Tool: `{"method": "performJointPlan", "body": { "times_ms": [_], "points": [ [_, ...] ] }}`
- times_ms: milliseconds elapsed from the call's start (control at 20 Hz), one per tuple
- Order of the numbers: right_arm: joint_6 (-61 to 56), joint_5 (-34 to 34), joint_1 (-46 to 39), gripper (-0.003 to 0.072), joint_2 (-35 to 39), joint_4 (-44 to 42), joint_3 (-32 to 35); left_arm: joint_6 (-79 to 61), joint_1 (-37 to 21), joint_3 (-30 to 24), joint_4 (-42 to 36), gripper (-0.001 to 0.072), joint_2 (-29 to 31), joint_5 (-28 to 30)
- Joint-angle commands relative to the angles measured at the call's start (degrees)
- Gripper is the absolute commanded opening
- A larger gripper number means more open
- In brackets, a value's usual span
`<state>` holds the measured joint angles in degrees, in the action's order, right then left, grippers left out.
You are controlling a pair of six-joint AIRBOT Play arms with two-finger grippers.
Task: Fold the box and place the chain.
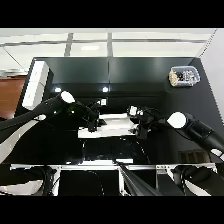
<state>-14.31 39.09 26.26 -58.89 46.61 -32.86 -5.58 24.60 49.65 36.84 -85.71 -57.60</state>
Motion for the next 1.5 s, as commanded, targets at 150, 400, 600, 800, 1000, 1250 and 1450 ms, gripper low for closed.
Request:
{"method": "performJointPlan", "body": {
  "times_ms": [150, 400, 600, 800, 1000, 1250, 1450],
  "points": [
    [14.01, 3.1, -1.86, 0.0711, -3.65, -11.98, -0.07, 0.0, 0.0, 0.04, 0.02, 0.0023, 0.0, 0.02],
    [19.45, 4.83, -1.86, 0.0711, -6.88, -16.17, 0.33, 0.02, 0.0, 0.04, 0.02, 0.0023, 0.0, -0.07],
    [24.04, 4.85, -1.86, 0.0711, -8.24, -16.13, 1.2, 0.02, 0.0, 0.04, 0.02, 0.0023, 0.0, -0.07],
    [27.12, 4.72, -1.86, 0.071, -10.23, -16.13, 1.2, 0.04, 0.0, 0.04, 0.02, 0.0023, 0.0, -0.09],
    [28.13, 4.66, -1.86, 0.071, -11.41, -15.91, 1.2, 1.36, 0.0, 0.04, 0.04, 0.0023, 0.0, -0.15],
    [28.52, 4.33, -1.86, 0.071, -12.85, -15.91, 1.2, 1.36, 0.0, 0.04, 0.04, 0.0023, 0.0, -0.13],
    [28.5, 4.13, -1.46, 0.071, -13.81, -14.75, 1.18, 1.33, 0.0, 0.04, 0.04, 0.0023, 0.0, -0.13]
  ]
}}
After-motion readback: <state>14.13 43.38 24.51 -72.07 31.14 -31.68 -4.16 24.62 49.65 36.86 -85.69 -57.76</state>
